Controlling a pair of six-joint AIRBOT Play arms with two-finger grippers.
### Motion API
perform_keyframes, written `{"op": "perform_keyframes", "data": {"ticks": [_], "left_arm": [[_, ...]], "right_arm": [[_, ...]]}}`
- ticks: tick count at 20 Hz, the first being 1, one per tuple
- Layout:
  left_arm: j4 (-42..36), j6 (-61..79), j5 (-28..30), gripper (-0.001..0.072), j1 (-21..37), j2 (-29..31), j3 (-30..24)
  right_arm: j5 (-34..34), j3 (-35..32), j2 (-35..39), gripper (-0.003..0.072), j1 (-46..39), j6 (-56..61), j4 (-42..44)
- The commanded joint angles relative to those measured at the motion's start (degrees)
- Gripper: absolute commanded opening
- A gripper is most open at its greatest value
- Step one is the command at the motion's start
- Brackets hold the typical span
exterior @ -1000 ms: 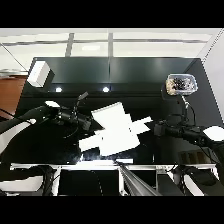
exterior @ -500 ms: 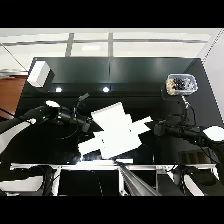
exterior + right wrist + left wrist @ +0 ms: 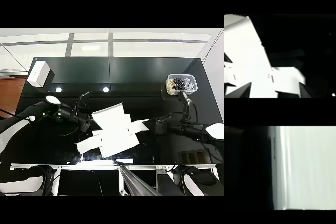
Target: Fold the box and place the chain.
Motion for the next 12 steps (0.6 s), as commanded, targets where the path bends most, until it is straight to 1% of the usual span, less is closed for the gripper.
{"op": "perform_keyframes", "data": {"ticks": [1,4,5,6,7,8,9,10,12], "left_arm": [[6.7,2.7,3.4,0.0024,-2.8,3.5,3.8],[14.6,4.4,13.4,0.0024,-9.1,10.8,3.7],[16.0,5.3,16.1,0.0024,-11.2,13.2,3.0],[16.3,5.3,20.7,0.0025,-13.6,15.8,1.9],[16.3,5.4,25.6,0.0027,-15.5,17.7,0.3],[16.3,5.3,30.5,0.0028,-16.6,18.3,-1.4],[16.3,5.4,34.0,0.0029,-17.4,18.2,-3.0],[16.3,6.9,35.3,0.0031,-17.7,17.7,-4.2],[16.4,12.3,31.8,0.003,-17.9,16.4,-4.5]], "right_arm": [[1.9,8.0,0.1,0.072,-2.3,0.4,-13.7],[-1.0,13.7,0.1,0.072,-4.0,0.3,-23.5],[-3.1,14.1,0.1,0.072,-4.2,0.2,-26.0],[-4.4,14.1,0.0,0.072,-4.2,0.2,-27.4],[-4.6,14.1,0.0,0.072,-4.2,0.2,-27.3],[-4.8,14.1,0.0,0.072,-4.2,0.2,-26.3],[-4.8,14.0,0.0,0.072,-4.2,0.2,-24.9],[-4.9,13.6,0.0,0.072,-4.2,-0.2,-23.6],[-4.4,11.9,0.0,0.072,-4.0,-5.6,-20.1]]}}
